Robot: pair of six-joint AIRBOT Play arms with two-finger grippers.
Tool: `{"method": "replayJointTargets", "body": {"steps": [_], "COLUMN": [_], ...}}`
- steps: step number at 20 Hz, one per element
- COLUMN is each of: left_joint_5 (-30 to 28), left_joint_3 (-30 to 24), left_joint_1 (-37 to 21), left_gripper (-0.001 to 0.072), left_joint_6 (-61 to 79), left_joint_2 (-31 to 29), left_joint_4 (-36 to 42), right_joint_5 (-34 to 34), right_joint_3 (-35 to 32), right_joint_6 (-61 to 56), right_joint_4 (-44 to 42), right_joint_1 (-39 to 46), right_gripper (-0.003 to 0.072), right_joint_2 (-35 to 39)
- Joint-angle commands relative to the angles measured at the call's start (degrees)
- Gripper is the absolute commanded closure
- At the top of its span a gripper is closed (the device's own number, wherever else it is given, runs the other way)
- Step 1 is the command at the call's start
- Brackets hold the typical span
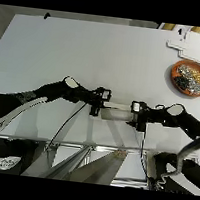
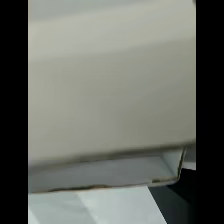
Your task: Fold the box and place the chain.
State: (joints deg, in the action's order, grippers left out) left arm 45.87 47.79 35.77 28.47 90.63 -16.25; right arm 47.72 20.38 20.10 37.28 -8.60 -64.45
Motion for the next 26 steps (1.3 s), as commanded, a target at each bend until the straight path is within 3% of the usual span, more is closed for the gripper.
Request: {"method": "replayJointTargets", "body": {"steps": [1,5,6,19,26], "left_joint_5": [0.02,0.02,0.02,0.02,0.02], "left_joint_3": [-0.02,-0.02,-0.02,-0.02,-0.02], "left_joint_1": [-0.02,-0.02,0.00,0.00,0.00], "left_gripper": [0.0699,0.0699,0.0699,0.0699,0.0699], "left_joint_6": [0.02,0.02,0.02,0.02,0.02], "left_joint_2": [-0.04,-0.04,-0.04,-0.04,-0.04], "left_joint_4": [-0.07,-0.07,-0.07,-0.04,-0.04], "right_joint_5": [0.92,2.49,4.04,2.89,3.43], "right_joint_3": [0.02,0.02,0.02,0.02,0.02], "right_joint_6": [-0.04,3.19,5.11,4.46,10.34], "right_joint_4": [-1.14,-3.56,-4.24,-1.51,-9.16], "right_joint_1": [0.00,1.25,1.22,2.43,2.40], "right_gripper": [0.0067,0.0058,-0.0009,0.0026,0.0032], "right_joint_2": [0.04,0.04,0.04,-1.88,-3.69]}}
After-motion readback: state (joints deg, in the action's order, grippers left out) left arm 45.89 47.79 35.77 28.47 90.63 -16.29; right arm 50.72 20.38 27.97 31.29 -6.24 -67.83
